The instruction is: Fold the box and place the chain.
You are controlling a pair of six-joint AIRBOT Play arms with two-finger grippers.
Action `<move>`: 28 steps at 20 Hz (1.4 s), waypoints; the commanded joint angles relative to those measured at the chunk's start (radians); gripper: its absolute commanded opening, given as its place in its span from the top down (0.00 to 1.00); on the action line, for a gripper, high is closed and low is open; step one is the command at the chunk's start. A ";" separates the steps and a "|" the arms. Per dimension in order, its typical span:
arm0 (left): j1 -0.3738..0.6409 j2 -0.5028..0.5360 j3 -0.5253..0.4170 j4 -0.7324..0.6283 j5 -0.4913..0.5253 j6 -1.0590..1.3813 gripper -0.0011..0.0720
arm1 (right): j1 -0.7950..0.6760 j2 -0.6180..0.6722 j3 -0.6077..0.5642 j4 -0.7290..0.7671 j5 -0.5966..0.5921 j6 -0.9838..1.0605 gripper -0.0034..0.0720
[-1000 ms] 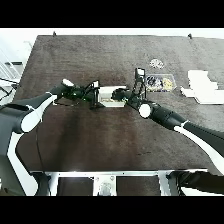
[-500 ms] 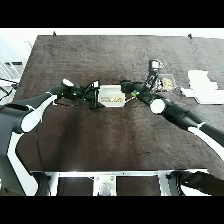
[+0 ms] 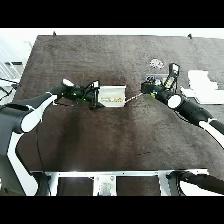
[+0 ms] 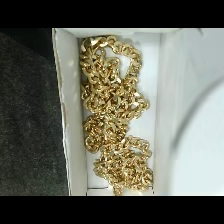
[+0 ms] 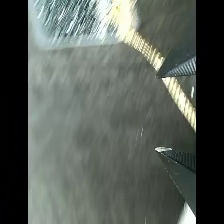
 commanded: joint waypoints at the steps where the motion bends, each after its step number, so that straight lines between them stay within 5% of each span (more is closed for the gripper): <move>1: 0.000 0.000 0.001 0.000 0.000 0.000 0.90 | -0.058 -0.112 0.016 0.019 -0.001 0.024 0.27; 8: 0.000 0.000 0.001 0.000 0.000 0.000 0.90 | -0.062 -0.319 0.196 0.029 0.001 0.024 0.28; 10: 0.000 0.000 0.001 0.000 0.000 0.000 0.90 | -0.061 -0.346 0.230 0.029 0.006 0.024 0.43; 11: 0.000 0.000 0.001 0.000 0.000 0.000 0.90 | -0.060 -0.352 0.240 0.029 0.007 0.024 0.59; 12: 0.000 0.000 0.001 0.000 0.000 0.000 0.90 | -0.058 -0.348 0.241 0.029 0.007 0.024 0.92; 16: 0.000 0.000 0.001 0.000 -0.001 0.000 0.90 | -0.031 -0.199 0.237 0.025 0.095 -0.040 0.94; 23: 0.000 0.000 0.001 0.000 -0.001 0.000 0.90 | 0.087 0.322 0.258 0.017 0.082 -0.127 0.94; 28: 0.000 0.000 0.001 0.000 -0.001 0.000 0.90 | 0.264 0.430 0.333 0.016 0.066 -0.173 0.94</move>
